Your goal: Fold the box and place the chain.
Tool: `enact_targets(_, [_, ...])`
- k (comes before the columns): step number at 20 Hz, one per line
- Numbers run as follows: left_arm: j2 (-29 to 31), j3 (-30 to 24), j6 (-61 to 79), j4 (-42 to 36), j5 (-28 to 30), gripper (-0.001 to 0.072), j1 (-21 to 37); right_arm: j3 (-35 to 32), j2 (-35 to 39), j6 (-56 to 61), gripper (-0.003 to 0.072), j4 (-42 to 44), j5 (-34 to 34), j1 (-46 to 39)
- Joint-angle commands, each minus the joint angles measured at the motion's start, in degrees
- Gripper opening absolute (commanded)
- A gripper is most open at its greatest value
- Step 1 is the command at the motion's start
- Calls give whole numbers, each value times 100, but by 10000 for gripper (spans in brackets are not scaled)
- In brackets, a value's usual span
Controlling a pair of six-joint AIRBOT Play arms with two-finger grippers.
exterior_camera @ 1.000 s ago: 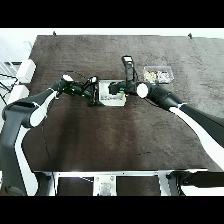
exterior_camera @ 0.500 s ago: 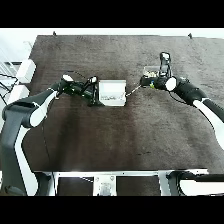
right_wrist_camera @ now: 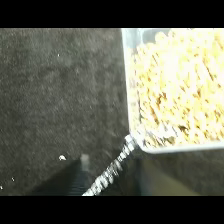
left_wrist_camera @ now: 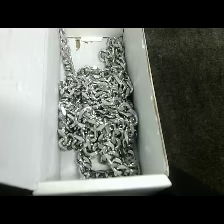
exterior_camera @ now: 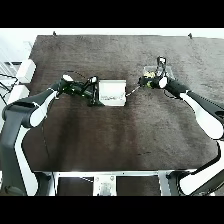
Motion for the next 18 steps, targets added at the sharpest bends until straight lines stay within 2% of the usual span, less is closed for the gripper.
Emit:
enact_targets(1, [0, 4, 2, 0, 2, 458, 0, 262, -131, -151, 91, 20, 57, 22])
enact_targets(2, [0, 4, 2, 0, 2, 457, 0, 282, -68, -149, 11, 17, 247, 17])
enact_targets(5, [0, 4, 2, 0, 2, 457, 0, 280, 525, -212, 10, -2, 1075, 79])
enact_targets(8, [0, 4, 2, 0, 2, 458, 0, 280, 1641, -638, 10, -7, 1676, 361])
enact_targets(13, [0, 4, 2, 0, 2, 458, 0, 275, 3322, -905, 10, -140, 2076, 1036])
enact_targets(15, [0, 4, 0, 0, 2, 458, 0, 273, 3593, -905, 10, -138, 2096, 1305])
enact_targets(18, [0, 4, 0, 0, -2, 457, 0, 234, 3600, -905, 10, -136, 2085, 1744])
